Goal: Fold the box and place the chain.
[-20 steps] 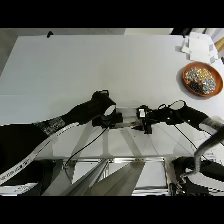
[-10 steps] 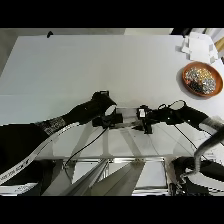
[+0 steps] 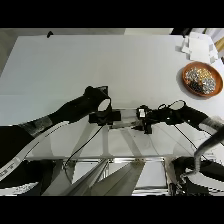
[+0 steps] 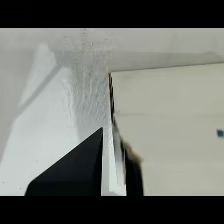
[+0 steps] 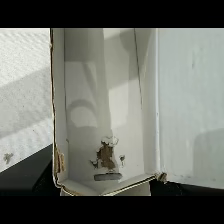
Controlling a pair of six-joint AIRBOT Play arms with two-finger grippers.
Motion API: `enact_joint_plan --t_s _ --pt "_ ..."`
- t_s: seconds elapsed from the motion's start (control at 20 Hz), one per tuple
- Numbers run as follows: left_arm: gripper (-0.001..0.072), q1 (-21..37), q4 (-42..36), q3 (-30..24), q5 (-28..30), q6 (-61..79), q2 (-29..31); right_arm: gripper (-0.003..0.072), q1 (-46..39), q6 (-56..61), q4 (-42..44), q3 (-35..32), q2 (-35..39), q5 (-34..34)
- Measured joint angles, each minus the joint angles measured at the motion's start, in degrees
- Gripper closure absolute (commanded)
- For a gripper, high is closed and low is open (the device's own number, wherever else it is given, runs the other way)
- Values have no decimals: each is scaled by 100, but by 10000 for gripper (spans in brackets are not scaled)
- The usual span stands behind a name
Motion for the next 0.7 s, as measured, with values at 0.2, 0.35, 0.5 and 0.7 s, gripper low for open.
enact_joint_plan --t_s 0.2,0.35,0.5,0.7 --pt "555 164 -197 0 -76 741 417 182 0 -4 0 0 0 -2" --pt "549 343 -321 0 -238 1681 793 182 0 -4 -2 0 0 -2" --pt "437 610 -575 -55 -610 3126 1257 182 0 -4 -2 0 0 0" --pt "170 1211 -1078 -682 -758 5810 2162 182 0 -4 -2 -2 0 0"
